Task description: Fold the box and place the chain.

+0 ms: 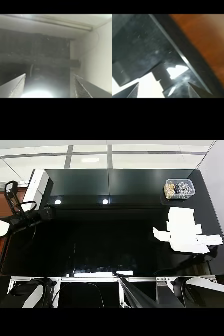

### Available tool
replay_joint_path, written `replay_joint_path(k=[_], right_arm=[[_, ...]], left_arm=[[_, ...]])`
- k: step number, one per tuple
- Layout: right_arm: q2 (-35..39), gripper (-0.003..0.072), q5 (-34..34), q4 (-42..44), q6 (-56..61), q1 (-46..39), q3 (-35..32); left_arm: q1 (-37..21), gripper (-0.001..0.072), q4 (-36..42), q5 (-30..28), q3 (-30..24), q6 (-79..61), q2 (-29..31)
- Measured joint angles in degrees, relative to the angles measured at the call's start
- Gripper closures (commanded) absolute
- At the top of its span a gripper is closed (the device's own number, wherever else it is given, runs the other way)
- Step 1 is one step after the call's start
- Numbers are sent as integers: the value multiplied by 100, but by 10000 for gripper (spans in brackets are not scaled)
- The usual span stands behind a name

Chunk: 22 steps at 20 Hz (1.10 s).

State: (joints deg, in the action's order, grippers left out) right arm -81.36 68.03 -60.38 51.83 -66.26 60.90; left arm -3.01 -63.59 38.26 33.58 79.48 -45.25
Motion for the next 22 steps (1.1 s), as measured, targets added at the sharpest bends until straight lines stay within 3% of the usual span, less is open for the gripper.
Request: replay_joint_path(k=[3, 4, 6, 7, 9, 10, 16, 22], right_arm=[[-496, -23, 579, 295, -673, -24, 116], [-623, 100, 697, 306, -804, 48, 140], [-782, 199, 866, 319, -962, 216, 170], [-828, 397, 935, 315, -1010, 295, 181], [-883, 641, 1084, 297, -1056, 407, 190], [-887, 668, 1189, 302, -1078, 446, 195], [-378, 668, 1888, 575, -931, 682, -46], [1145, 668, 1099, 2350, -1093, 1801, -1843]], left_arm=[[136, 4, 2, 7, 0, -17, -96], [166, 5, 2, 2, 0, -15, -114], [203, 5, 4, -9, 0, -17, -136], [219, 4, 2, -7, 0, -17, -140], [232, 4, 2, -9, 0, -17, -151], [232, 5, 4, -13, 0, -17, -151], [243, 5, 0, -15, 0, -94, -157], [428, 5, 238, 151, 0, -197, -157]])
